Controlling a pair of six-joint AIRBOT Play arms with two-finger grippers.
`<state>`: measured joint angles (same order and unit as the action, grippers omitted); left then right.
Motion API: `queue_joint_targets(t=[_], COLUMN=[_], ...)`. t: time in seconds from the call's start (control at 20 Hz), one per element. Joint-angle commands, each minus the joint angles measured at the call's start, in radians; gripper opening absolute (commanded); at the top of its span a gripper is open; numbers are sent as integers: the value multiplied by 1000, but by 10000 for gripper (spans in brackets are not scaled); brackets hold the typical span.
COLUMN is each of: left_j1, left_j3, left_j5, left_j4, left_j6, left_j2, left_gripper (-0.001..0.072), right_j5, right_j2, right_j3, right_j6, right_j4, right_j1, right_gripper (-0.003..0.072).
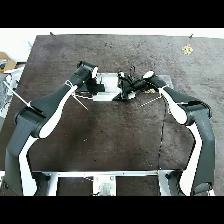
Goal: Fold the box and place the chain.
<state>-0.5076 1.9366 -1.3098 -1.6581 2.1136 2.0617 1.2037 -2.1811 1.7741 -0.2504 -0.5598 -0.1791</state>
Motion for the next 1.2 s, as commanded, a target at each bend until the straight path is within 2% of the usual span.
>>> queue_joint_targets(t=[0.0, 0.05, 0.1, 0.3, 0.5, 0.65, 0.8, 0.85, 0.95, 1.05, 1.15], left_j1=[-1, -1, 0, 0, 1, 8, 11, 22, 76, 156, 233], left_j3=[1, 10, 20, 101, 109, 112, 111, 111, 111, 106, 101], left_j5=[12, 12, 11, -58, -121, -75, -53, -50, -49, -17, 4], left_j4=[13, 18, 19, 19, 11, 0, 5, 48, 235, 414, 530], left_j6=[-27, -49, -67, -130, -206, -486, -628, -697, -848, -1003, -1201], left_j2=[2, 2, 0, -3, -59, -116, -162, -170, -173, -173, -173], left_gripper=[69, 392, 494, 494, 494, 494, 494, 495, 495, 495, 496], right_j5=[1, 1, 1, 1, 1, 1, 1, 2, 1, 1, 2], right_j2=[0, 0, 0, 0, 0, 0, 0, 0, 0, 0, 0], right_j3=[0, 0, 0, 0, 0, 0, 0, 0, 0, 0, 0], right_j6=[0, 0, 0, 0, 0, 0, 0, 0, 0, 0, 0], right_j4=[-1, -1, -1, -1, -1, -1, -1, -1, -1, -1, -1], right_j1=[1, 1, 1, 1, 1, 1, 1, 1, 1, 1, 1], right_gripper=[437, 437, 437, 437, 437, 437, 437, 437, 437, 437, 437])
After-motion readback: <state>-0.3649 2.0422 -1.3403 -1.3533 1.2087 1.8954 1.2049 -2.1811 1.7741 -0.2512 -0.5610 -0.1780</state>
